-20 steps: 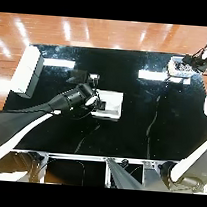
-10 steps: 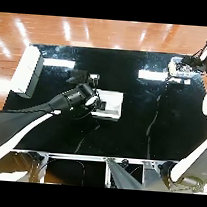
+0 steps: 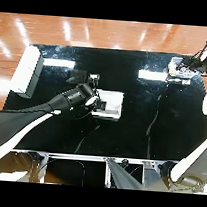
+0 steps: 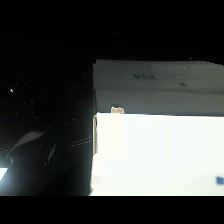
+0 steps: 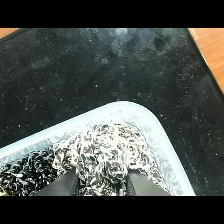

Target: Fold the box and place the chain.

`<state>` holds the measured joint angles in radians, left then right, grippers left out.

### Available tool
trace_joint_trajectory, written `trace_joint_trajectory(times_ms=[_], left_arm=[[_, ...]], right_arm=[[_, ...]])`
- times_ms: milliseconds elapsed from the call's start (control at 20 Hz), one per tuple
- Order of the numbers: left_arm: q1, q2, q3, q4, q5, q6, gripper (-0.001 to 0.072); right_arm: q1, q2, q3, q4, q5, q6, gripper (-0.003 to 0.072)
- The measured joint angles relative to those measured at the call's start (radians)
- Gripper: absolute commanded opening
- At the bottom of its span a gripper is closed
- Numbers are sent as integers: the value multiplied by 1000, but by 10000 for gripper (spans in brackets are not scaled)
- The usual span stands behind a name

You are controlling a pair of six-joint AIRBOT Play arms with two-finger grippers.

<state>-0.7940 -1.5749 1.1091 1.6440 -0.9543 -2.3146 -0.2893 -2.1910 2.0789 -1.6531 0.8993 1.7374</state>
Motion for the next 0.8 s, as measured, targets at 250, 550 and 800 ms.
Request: trace_joint_trajectory(times_ms=[250, 550, 800], left_arm=[[1, 0, 0, 0, 3, 0, 17], [1, 0, 0, 0, 4, 0, 17], [1, 0, 0, 0, 4, 0, 17]], right_arm=[[8, 8, -1, 6, 25, -14, 30], [13, 97, 0, 7, 64, -26, 29], [22, 264, 0, 5, 90, -65, 29]])
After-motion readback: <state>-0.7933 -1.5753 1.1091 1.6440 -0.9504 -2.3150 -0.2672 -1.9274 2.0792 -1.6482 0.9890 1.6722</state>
